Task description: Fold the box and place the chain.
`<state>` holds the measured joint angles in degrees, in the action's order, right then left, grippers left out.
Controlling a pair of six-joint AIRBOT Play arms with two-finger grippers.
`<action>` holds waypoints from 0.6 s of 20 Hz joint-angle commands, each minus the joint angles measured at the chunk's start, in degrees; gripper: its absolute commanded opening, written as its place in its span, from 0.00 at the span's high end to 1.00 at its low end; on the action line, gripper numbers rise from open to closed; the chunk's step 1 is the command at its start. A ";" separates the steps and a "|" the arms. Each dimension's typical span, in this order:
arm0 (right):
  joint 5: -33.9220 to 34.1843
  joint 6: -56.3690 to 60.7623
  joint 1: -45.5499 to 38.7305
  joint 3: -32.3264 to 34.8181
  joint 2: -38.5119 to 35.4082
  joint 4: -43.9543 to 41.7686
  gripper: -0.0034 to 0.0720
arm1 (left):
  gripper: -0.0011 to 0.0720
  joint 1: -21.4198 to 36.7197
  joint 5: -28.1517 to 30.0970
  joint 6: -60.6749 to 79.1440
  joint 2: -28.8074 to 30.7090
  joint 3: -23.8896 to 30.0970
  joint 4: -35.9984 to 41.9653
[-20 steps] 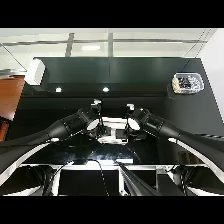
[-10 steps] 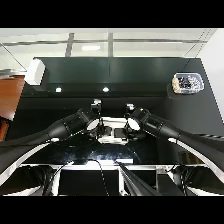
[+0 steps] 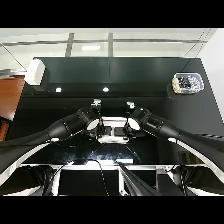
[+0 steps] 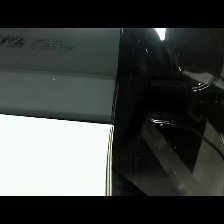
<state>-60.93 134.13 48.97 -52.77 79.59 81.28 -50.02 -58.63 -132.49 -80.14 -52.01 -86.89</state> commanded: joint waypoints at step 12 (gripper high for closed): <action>-9.70 -14.23 -5.90 -0.07 -14.01 4.87 0.16 | 0.95 0.00 -0.46 0.26 -0.04 0.02 0.35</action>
<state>-66.72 126.30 45.39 -52.80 71.77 84.29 -50.02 -58.89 -132.16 -80.14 -52.01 -86.94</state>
